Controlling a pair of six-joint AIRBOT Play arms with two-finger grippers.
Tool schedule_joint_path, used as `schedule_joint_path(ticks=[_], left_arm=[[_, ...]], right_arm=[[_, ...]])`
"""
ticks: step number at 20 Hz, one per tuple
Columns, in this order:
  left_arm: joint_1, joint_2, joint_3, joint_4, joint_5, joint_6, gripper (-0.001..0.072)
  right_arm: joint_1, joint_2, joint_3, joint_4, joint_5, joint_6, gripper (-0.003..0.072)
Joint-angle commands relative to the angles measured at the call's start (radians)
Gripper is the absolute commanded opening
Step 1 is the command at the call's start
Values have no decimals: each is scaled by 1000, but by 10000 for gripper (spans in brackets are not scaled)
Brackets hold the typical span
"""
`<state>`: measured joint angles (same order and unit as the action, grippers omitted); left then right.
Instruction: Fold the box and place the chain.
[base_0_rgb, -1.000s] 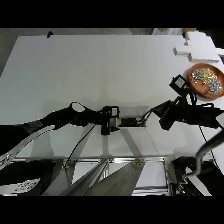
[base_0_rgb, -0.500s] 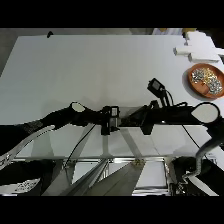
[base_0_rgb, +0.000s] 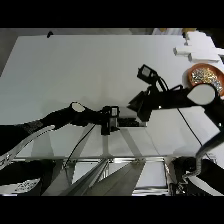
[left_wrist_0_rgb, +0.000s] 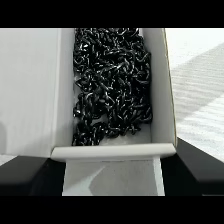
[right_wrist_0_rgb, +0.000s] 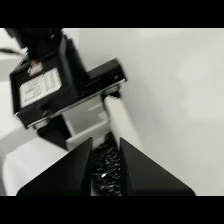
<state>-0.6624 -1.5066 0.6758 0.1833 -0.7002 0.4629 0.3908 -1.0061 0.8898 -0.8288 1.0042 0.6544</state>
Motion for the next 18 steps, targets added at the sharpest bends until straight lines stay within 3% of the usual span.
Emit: schedule_joint_path(ticks=[1, 3, 7, 9, 11, 18], left_arm=[[0, 1, 0, 0, 0, 0, 32], [0, 1, 0, 0, 0, 0, 32], [0, 1, 0, 0, 0, 0, 32], [0, 1, 0, 0, 0, 0, 32], [0, 1, 0, 0, 0, 0, 32], [0, 0, 0, 0, 0, 0, 32]], right_arm=[[-50, -167, 179, -50, 94, 2, 137], [-56, -255, 185, -127, 106, 2, 40], [-26, -303, 168, -237, 240, -39, 43], [-18, -276, 137, -203, 253, -89, 59], [-18, -228, 85, -164, 233, -138, 183], [-18, -128, -53, -110, 218, -263, 201]])
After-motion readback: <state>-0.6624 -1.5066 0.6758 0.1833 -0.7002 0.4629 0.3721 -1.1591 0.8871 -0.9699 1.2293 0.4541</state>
